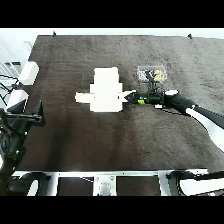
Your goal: Fold the box and place the chain.
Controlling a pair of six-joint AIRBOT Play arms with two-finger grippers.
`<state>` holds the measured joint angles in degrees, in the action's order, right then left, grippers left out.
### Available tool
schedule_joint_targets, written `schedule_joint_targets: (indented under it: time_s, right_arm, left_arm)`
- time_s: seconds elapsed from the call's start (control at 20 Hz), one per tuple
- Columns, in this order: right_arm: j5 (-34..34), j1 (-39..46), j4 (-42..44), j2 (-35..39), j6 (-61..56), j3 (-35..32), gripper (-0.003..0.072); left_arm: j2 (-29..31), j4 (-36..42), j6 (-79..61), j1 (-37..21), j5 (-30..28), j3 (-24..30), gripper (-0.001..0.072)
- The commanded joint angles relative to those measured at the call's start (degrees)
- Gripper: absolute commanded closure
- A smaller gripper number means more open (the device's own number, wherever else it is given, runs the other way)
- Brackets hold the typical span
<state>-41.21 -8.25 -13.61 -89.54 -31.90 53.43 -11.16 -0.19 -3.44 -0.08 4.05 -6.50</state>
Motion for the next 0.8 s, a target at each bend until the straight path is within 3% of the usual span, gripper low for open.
schedule_joint_targets:
  time_s: [0.0, 0.2, 0.5, 0.6, 0.75]
  right_arm:
    - [2.5, -0.2, -2.1, -0.1, 0.0, -0.5, 0.0674]
    - [2.7, -0.3, -2.0, -0.1, 0.0, -0.8, 0.0674]
    - [4.6, -1.8, -1.3, -0.1, -0.9, -1.0, 0.0675]
    - [5.3, -2.4, -0.2, 0.0, -0.9, -1.0, 0.0675]
    - [5.7, -2.8, 0.1, 0.0, -0.9, -1.0, 0.0674]
  left_arm:
    - [-0.2, 0.7, -0.4, 0.0, 4.9, -1.0, 0.0157]
    - [-9.4, 0.6, 0.0, 0.0, 7.6, -7.8, 0.0157]
    - [-40.2, -0.1, 3.3, 0.0, 18.8, -24.7, 0.0158]
    - [-49.6, -4.1, 7.8, 0.0, 23.8, -31.2, 0.0158]
    - [-63.6, -19.7, 23.3, 0.0, 35.3, -45.0, 0.0158]
